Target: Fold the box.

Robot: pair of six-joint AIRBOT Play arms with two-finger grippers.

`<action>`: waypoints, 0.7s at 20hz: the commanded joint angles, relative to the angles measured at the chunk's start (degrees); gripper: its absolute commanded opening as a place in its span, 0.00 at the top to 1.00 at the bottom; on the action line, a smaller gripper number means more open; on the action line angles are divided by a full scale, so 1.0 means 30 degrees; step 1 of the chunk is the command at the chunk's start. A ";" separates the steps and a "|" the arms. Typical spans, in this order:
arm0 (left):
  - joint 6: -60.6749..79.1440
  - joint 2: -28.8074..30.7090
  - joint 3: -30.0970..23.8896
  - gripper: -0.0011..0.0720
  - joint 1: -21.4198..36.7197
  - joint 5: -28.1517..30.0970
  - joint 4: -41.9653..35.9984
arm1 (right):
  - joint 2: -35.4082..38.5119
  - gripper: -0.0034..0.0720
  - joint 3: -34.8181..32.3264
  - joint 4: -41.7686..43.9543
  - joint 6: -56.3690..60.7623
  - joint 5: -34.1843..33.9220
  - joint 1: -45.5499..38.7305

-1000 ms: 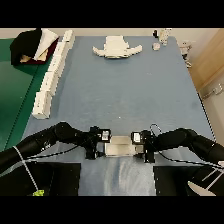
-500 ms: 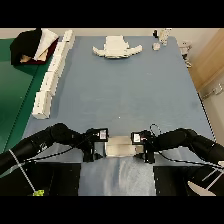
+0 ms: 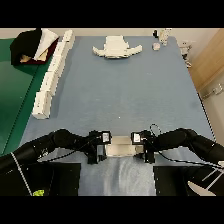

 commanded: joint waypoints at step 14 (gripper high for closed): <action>0.1647 -0.1537 0.0036 0.03 -0.0670 0.1501 -0.1202 | 0.0000 0.26 0.0000 0.0007 0.0007 0.0000 0.0007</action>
